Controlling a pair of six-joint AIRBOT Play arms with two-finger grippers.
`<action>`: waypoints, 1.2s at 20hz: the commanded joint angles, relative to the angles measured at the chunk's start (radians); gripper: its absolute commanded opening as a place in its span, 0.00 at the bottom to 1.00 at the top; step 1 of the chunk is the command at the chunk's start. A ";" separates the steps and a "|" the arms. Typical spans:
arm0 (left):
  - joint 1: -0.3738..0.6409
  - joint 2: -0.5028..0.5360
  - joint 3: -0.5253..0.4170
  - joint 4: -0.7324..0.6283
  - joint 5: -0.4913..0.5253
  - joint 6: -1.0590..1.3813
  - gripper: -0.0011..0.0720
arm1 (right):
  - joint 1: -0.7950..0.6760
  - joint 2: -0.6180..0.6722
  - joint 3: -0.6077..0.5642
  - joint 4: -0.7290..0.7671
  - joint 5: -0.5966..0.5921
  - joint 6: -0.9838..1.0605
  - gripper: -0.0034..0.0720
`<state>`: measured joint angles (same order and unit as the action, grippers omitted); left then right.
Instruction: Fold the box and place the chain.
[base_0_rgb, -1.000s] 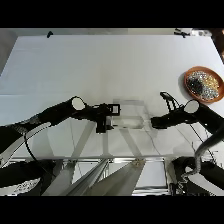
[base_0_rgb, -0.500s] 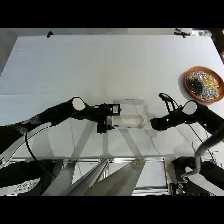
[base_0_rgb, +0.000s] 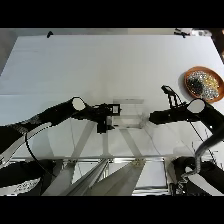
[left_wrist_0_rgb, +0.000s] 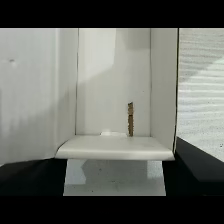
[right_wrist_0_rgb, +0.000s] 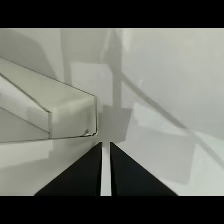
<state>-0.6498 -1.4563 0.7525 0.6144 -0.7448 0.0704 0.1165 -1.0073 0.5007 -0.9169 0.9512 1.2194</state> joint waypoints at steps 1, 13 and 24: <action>0.000 0.001 0.001 0.000 0.000 -0.001 0.03 | 0.000 0.035 0.006 0.064 0.043 -0.024 0.29; 0.000 0.001 0.001 0.000 0.000 -0.001 0.03 | 0.071 0.035 0.006 0.048 0.079 -0.001 0.72; 0.000 0.001 0.001 0.000 0.000 -0.001 0.03 | 0.254 -0.003 0.007 -0.031 -0.108 0.214 0.76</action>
